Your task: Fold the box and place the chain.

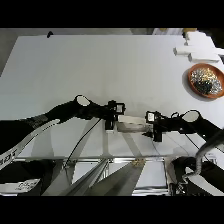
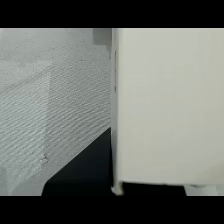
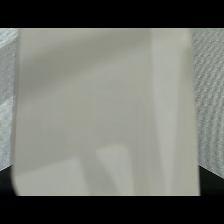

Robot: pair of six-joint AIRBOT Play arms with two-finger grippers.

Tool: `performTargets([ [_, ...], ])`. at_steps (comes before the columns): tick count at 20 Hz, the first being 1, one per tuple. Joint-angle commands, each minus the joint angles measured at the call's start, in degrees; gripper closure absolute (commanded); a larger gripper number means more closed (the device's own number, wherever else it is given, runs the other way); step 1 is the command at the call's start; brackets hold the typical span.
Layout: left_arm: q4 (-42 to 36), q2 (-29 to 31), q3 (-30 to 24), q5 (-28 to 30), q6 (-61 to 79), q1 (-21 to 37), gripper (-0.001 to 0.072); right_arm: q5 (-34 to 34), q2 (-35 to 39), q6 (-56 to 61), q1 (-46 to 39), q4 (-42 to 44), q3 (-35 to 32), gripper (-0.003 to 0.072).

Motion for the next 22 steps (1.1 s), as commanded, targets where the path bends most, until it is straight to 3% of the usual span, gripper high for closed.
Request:
performTargets([
  [1, 0.02, -0.02, 0.00, 0.02, -0.04, -0.02, 0.0699, -0.15, 0.00, 0.15, 0.00, -0.02, 0.00, 0.0288],
  [18, 0.00, -0.02, 0.00, -0.02, -0.04, -0.02, 0.0699, 0.20, 0.04, 0.17, 0.00, 0.02, 0.00, 0.0286],
  [22, -0.59, 0.04, 0.00, -2.67, -0.04, -0.02, 0.0699, 0.20, 0.04, 0.17, 0.00, 0.02, 0.00, 0.0286],
])
